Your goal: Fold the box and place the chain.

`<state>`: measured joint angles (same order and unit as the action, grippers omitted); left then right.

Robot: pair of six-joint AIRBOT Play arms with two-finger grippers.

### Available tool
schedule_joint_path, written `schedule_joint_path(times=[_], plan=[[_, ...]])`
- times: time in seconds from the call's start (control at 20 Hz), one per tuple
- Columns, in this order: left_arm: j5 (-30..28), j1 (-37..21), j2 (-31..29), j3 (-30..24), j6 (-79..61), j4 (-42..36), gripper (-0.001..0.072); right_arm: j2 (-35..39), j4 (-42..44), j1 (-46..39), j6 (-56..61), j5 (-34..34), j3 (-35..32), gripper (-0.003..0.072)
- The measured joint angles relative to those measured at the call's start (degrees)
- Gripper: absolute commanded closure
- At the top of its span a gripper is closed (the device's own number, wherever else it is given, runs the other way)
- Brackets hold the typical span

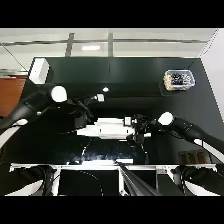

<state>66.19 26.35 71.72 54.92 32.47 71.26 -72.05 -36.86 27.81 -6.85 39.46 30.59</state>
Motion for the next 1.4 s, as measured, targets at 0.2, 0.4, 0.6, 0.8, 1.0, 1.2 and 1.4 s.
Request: schedule_joint_path(times=[0.2,0.4,0.6,0.8,1.0,1.2,1.4], plan=[[9.92,-4.61,-2.95,-1.42,8.33,-3.08,0.0682,0.0,-0.02,0.0,0.0,0.0,0.0,0.0442],[10.88,-5.79,-5.95,-9.62,7.21,-21.46,0.0682,0.0,-0.04,0.0,0.0,0.04,0.0,0.0442],[-2.78,-5.01,-7.93,-18.58,-2.16,-44.78,0.0681,0.0,-0.07,0.0,0.0,0.07,0.0,0.0442],[-19.74,-3.08,-7.02,-21.38,-9.51,-56.48,0.068,0.0,-0.07,0.0,0.0,0.11,0.0,0.0442],[-28.28,-0.94,-4.02,-21.77,-11.91,-57.7,0.0681,0.0,-0.07,0.0,0.0,0.11,0.0,0.0442],[-32.37,2.14,-1.51,-21.59,-12.74,-53.37,0.0681,0.0,-0.11,0.0,-0.02,0.13,0.0,0.0442],[-33.7,4.5,-0.7,-21.38,-12.66,-48.46,0.068,0.0,-0.15,0.0,-0.04,0.22,0.0,0.0442]])
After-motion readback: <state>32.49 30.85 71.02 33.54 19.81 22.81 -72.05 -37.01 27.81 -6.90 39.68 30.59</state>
